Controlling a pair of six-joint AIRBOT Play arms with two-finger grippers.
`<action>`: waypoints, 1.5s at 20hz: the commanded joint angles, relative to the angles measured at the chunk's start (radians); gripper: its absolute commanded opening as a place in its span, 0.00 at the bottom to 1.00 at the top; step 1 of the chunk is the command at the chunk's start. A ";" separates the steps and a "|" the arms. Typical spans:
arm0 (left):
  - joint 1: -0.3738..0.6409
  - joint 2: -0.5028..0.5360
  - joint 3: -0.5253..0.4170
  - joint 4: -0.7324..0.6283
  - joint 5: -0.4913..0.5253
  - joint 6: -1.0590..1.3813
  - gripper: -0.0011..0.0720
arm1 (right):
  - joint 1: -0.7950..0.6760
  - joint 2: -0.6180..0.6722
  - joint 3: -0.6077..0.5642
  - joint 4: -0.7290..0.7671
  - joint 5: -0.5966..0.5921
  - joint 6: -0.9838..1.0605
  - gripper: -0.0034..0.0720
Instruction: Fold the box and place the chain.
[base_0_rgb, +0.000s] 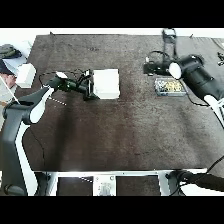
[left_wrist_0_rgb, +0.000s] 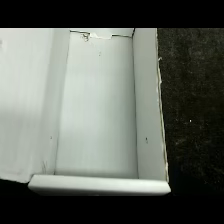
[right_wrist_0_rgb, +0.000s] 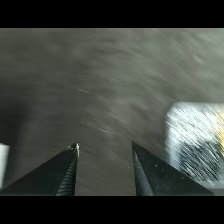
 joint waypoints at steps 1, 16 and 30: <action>0.000 0.000 0.000 0.000 0.001 0.000 0.32 | -0.167 0.023 -0.106 0.151 -0.048 -0.117 0.58; 0.000 0.000 0.000 0.000 0.001 0.000 0.32 | -0.359 -0.356 0.206 0.444 0.248 -0.429 0.34; 0.000 0.000 0.000 0.000 0.001 0.001 0.32 | -0.335 -0.446 0.254 0.423 0.323 -0.452 0.23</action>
